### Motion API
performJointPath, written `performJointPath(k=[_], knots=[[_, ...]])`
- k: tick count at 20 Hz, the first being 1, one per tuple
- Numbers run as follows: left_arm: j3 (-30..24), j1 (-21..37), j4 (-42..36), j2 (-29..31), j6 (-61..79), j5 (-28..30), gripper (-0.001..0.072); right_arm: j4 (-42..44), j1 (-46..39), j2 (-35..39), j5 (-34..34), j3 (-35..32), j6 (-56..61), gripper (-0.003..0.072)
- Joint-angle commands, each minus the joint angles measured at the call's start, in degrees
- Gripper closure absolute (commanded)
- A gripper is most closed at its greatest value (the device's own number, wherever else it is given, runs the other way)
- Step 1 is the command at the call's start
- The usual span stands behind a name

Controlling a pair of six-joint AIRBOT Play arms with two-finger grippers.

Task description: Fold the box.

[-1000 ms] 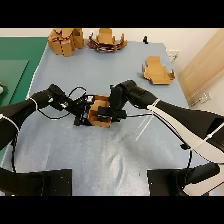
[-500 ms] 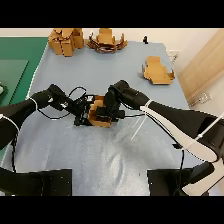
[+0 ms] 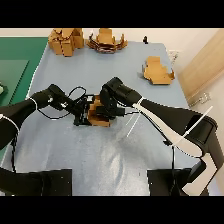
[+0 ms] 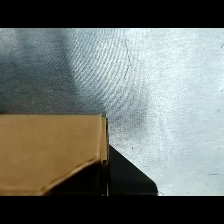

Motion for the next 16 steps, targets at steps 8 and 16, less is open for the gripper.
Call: performJointPath(k=[8,16], knots=[[0.0,0.0,-0.2,0.0,-0.1,0.1,0.0483,2.5,0.6,-0.4,-3.3,2.1,-0.1,0.0175],[0.0,0.0,-0.1,0.0,-0.1,0.1,0.0483,1.3,0.6,-4.0,-4.7,2.1,0.3,0.0679]])
